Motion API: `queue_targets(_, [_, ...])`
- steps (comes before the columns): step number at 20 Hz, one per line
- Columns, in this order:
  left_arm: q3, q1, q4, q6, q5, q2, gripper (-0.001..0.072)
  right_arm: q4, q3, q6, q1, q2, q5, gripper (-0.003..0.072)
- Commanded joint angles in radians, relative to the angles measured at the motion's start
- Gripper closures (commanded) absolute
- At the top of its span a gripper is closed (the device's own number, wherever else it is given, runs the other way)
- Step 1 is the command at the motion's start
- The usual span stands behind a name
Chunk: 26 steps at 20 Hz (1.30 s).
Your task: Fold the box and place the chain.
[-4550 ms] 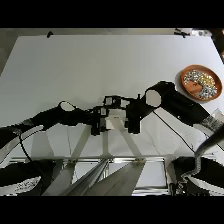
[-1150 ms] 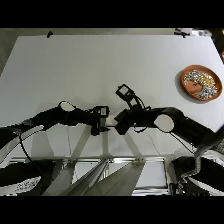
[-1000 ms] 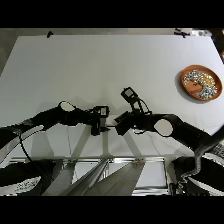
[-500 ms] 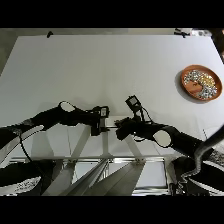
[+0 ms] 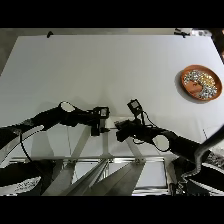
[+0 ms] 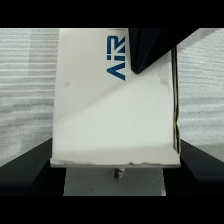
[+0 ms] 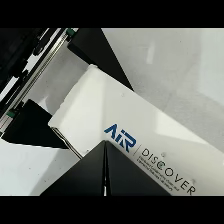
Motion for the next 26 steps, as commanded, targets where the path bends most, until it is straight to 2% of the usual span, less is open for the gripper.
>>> queue_targets(1, [0.001, 0.001, -0.002, 0.0, 0.002, 0.001, 0.0378, -0.002, -0.002, 0.002, 0.001, 0.034, 0.017, 0.068])
queue_targets(7, [0.001, 0.001, -0.002, 0.0, 0.002, 0.001, 0.0378, -0.039, -0.002, -0.008, -0.002, 0.207, -0.142, 0.0677])
queue_targets(10, [0.001, 0.001, -0.002, 0.0, 0.002, 0.001, 0.0378, -0.034, -0.001, -0.009, -0.002, 0.297, -0.13, 0.0677])
queue_targets(11, [0.001, 0.001, -0.002, 0.0, 0.002, 0.001, 0.0378, -0.029, 0.003, -0.005, -0.014, 0.328, -0.093, 0.0678])
queue_targets(14, [0.001, 0.001, -0.002, 0.0, -0.004, 0.001, 0.0378, -0.064, 0.073, 0.056, -0.2, 0.39, 0.265, 0.0678])
queue_targets(15, [0.001, 0.001, -0.002, 0.0, -0.005, 0.001, 0.0378, -0.129, 0.114, 0.119, -0.304, 0.395, 0.431, 0.0678])
queue_targets(18, [0.001, 0.001, -0.002, 0.0, -0.005, 0.001, 0.0378, -0.458, 0.229, 0.335, -0.613, 0.393, 0.911, 0.0678])
queue_targets(21, [0.001, 0.001, -0.002, 0.0, -0.005, 0.001, 0.0378, -0.642, 0.258, 0.373, -0.857, 0.392, 1.287, 0.0678])
queue_targets(23, [0.001, 0.001, -0.002, 0.0, -0.005, 0.001, 0.0378, -0.655, 0.258, 0.347, -0.947, 0.393, 1.44, 0.0678])
queue_targets(24, [0.001, 0.001, -0.001, 0.0, -0.005, 0.001, 0.0378, -0.654, 0.258, 0.347, -0.962, 0.393, 1.458, 0.0678])
queue_targets(26, [0.001, 0.001, -0.002, 0.0, -0.005, 0.001, 0.0378, -0.613, 0.258, 0.326, -0.961, 0.393, 1.4, 0.0678])
